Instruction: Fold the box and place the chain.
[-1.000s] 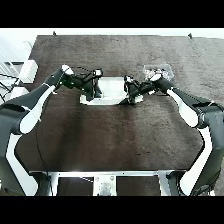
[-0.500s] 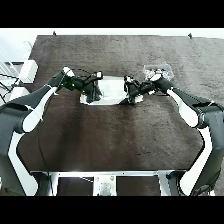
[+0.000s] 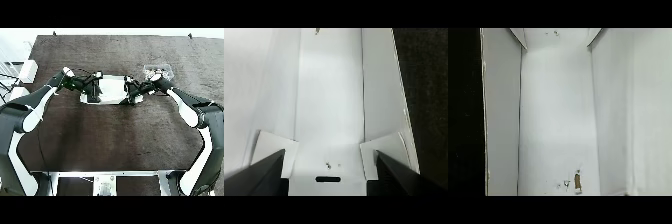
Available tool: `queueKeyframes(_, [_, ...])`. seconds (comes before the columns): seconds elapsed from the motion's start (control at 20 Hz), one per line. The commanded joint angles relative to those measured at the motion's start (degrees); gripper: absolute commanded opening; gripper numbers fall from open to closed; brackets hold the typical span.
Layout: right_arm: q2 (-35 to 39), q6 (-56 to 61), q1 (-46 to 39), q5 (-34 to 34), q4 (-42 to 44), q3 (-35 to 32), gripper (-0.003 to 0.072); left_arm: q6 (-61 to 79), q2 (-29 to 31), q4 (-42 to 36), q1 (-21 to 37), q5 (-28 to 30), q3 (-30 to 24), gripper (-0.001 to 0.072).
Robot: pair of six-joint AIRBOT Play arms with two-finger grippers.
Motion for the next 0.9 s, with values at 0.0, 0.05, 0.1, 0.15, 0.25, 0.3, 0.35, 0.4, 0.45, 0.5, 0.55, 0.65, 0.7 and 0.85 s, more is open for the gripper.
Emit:
queueKeyframes(0.0, [0.0,0.0,0.02,0.0,0.0,0.0,0.0551,-0.02,0.0,-0.59,-0.04,-0.42,0.0,0.0702])
queueKeyframes(0.05, [0.0,0.0,0.02,0.0,0.0,0.0,0.0551,-0.02,0.0,-0.55,-0.02,-0.44,0.02,0.0701])
queueKeyframes(0.1, [0.0,0.0,0.02,0.02,0.0,0.0,0.0551,-0.02,0.0,-0.55,-0.02,-0.46,0.02,0.0701])
queueKeyframes(0.15, [0.0,0.0,0.02,0.0,0.0,0.0,0.0551,-0.02,0.0,-0.55,0.09,-0.52,0.07,0.0701])
queueKeyframes(0.25, [0.0,0.0,0.02,0.0,0.0,0.0,0.0551,-0.04,0.04,-0.28,0.5,-1.14,0.07,0.0605])
queueKeyframes(0.3, [0.0,0.0,0.02,0.0,0.0,0.0,0.0551,0.02,0.04,-0.26,1.03,-2.67,0.24,0.0441])
queueKeyframes(0.35, [0.0,0.0,0.02,0.02,0.0,0.0,0.0551,-0.04,0.04,-0.26,1.7,-4.22,0.59,0.0361])
queueKeyframes(0.4, [0.0,0.0,0.02,0.0,0.0,0.0,0.0551,-0.02,0.04,-0.37,2.51,-6.23,1.16,0.0243])
queueKeyframes(0.45, [0.0,0.0,0.02,0.0,0.0,0.0,0.0551,-0.02,0.04,-0.46,3.34,-9.09,2.03,0.009])
queueKeyframes(0.5, [0.0,0.0,0.02,0.02,0.0,0.0,0.0551,-0.09,0.04,-0.46,4.11,-12.41,3.08,0.002])
queueKeyframes(0.55, [0.0,0.0,0.02,0.0,0.0,0.0,0.0551,-1.33,0.07,-0.87,4.81,-15.32,4.2,0.0019])
queueKeyframes(0.65, [0.0,0.0,0.02,0.0,0.0,0.0,0.0551,-6.64,0.13,-2.62,5.95,-18.8,6.84,0.0016])
queueKeyframes(0.7, [0.0,0.0,0.02,0.02,0.0,0.0,0.0551,-8.44,0.63,-3.26,6.23,-19.1,7.78,0.0015])
queueKeyframes(0.85, [0.0,0.0,0.02,0.0,0.02,0.0,0.0551,-14.49,5.79,-3.02,6.99,-15.15,7.78,0.0013])
